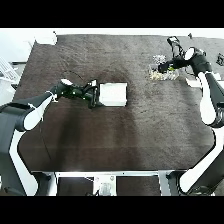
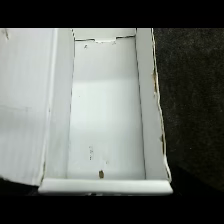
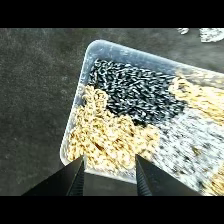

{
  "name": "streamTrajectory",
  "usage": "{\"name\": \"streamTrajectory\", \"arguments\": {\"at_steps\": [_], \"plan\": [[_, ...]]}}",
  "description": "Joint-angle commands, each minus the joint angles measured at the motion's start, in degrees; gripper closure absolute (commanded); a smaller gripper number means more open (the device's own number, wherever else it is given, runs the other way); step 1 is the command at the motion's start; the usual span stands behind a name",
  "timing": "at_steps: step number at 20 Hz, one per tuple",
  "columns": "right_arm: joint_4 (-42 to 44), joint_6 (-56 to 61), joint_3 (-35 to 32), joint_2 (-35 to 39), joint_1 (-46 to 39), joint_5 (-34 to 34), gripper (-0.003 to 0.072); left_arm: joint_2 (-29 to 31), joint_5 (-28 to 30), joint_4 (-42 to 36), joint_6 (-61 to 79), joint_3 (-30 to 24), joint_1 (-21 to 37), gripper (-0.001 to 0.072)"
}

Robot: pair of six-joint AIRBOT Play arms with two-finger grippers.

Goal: Fold the box and place the chain.

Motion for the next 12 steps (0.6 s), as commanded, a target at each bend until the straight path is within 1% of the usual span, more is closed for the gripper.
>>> {"name": "streamTrajectory", "arguments": {"at_steps": [1, 9, 10, 12], "plan": [[4.9, -3.9, 0.8, -2.4, 0.0, -0.5, 0.0325, 0.0, 0.0, 0.0, 0.0, 0.0, 0.0, 0.0348], [4.7, -3.9, 0.8, -4.5, -0.2, -1.1, 0.0325, 0.0, 0.0, 0.0, 0.0, 0.0, 0.0, 0.0348], [4.7, -3.9, 0.8, -4.7, -0.2, -1.1, 0.0332, 0.0, 0.0, 0.0, 0.0, 0.0, 0.0, 0.0348], [4.7, -3.8, 0.8, -5.3, -0.2, -1.1, 0.0371, 0.0, 0.0, 0.0, 0.0, 0.0, 0.0, 0.0348]]}}
